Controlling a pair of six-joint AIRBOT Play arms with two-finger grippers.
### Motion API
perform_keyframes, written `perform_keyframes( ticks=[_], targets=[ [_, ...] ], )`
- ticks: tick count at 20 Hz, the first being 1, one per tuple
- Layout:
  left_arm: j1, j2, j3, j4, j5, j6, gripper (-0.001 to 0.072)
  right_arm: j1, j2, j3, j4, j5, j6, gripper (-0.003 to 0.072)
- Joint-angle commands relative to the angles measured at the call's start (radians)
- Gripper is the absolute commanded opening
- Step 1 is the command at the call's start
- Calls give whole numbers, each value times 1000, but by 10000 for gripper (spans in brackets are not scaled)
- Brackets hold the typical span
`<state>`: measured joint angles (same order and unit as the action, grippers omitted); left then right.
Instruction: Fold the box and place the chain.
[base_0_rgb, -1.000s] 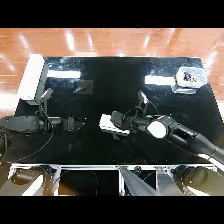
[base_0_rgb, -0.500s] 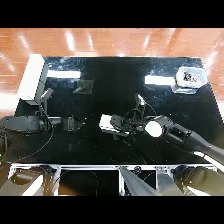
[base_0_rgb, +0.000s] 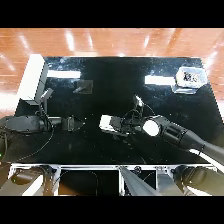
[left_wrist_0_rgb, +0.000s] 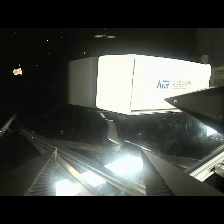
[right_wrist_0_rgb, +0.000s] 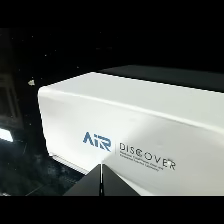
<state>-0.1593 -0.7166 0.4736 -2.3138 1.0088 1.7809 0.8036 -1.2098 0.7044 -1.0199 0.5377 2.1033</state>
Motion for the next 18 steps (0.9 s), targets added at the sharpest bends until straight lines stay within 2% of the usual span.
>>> perform_keyframes(
  ticks=[1, 7, 10, 15, 18],
  targets=[
    [0, -1, 0, 0, 0, 0, 624, 0, -12, -1, -5, 2, -15, 30],
    [0, -1, 0, 0, 0, 0, 623, 0, -2, 3, -1, 11, -37, 30],
    [0, 0, 0, 0, 0, 0, 623, 0, 35, 5, -3, 71, -59, 30],
    [0, 0, 17, -2, 0, 3, 623, -56, 184, 5, -10, 156, -149, 30],
    [2, -1, 81, 2, 10, 104, 623, -165, 299, 5, -24, 217, -175, 30]
  ],
)
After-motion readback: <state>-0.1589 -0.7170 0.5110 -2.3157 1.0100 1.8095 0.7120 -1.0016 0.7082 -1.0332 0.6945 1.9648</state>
